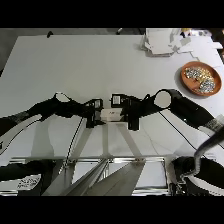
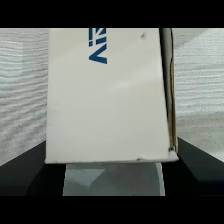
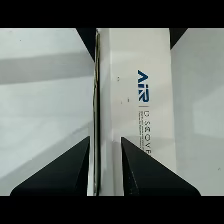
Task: Fold the box and place the chain.
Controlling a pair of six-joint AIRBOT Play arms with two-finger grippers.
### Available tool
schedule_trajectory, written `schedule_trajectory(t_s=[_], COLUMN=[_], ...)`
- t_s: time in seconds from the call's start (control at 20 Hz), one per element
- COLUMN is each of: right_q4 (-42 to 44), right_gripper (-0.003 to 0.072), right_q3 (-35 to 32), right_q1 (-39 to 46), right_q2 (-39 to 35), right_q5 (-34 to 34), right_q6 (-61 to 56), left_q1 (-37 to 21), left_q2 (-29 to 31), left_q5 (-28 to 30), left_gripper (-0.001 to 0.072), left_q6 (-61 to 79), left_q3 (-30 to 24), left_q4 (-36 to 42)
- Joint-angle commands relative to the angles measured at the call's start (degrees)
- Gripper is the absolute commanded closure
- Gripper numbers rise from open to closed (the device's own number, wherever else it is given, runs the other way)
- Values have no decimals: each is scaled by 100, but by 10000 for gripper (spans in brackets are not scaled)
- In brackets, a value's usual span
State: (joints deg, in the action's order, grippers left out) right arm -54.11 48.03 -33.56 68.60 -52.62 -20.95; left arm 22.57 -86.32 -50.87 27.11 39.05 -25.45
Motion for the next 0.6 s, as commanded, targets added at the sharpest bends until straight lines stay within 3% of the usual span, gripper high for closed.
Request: schedule_trajectory(t_s=[0.0, 0.1, 0.2, 0.4, 0.55], right_q4=[186, 190, 192, 297, 299], right_gripper=[485, 491, 656, 664, 664], right_q3=[2, 2, 2, 2, -22], right_q1=[-7, -7, -4, -4, -4], right_q2=[-50, -50, -50, -35, -2], right_q5=[-157, -140, -9, 597, 601], right_q6=[2, 2, 2, -144, -151], left_q1=[4, 4, 4, 2, 4], left_q2=[4, 4, 4, 4, 4], left_q5=[7, 7, 7, 7, 7], left_gripper=[505, 505, 505, 505, 505], left_q6=[-15, -17, -15, -17, -17], left_q3=[-4, -4, -4, -4, -4], left_q4=[13, 13, 13, 13, 13])
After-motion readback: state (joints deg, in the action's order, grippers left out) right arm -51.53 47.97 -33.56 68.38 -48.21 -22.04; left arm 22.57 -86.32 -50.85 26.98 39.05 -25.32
